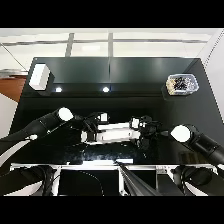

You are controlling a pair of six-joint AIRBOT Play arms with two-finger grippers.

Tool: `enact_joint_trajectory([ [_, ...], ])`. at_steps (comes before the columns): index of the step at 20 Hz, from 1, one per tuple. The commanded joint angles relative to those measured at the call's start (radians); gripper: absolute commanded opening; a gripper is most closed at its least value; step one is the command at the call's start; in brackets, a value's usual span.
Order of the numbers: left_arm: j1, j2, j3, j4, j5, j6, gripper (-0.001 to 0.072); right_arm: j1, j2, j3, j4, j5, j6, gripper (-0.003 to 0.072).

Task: Fold the box and place the chain.

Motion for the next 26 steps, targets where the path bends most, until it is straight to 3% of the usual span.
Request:
enact_joint_trajectory([
  [1, 0.0, 0.001, 0.0, 0.0, -0.001, 0.0, 0.0027, -0.003, -0.026, 0.001, 0.095, -0.006, -0.119, 0.0705],
  [4, 0.0, 0.001, 0.0, 0.0, -0.001, 0.0, 0.0027, -0.003, -0.077, 0.001, 0.112, -0.014, -0.157, 0.0705],
  [8, 0.0, 0.001, 0.0, 0.001, -0.001, 0.0, 0.0027, -0.003, -0.085, 0.001, 0.248, 0.008, -0.244, 0.0705],
  [12, 0.0, 0.001, 0.01, 0.0, -0.002, 0.0, 0.0027, -0.003, -0.099, -0.009, 0.247, 0.093, -0.245, 0.0705],
  [26, 0.0, 0.001, 0.021, 0.001, -0.013, -0.027, 0.0027, -0.003, -0.159, -0.051, 0.248, 0.021, -0.359, 0.0704],
])
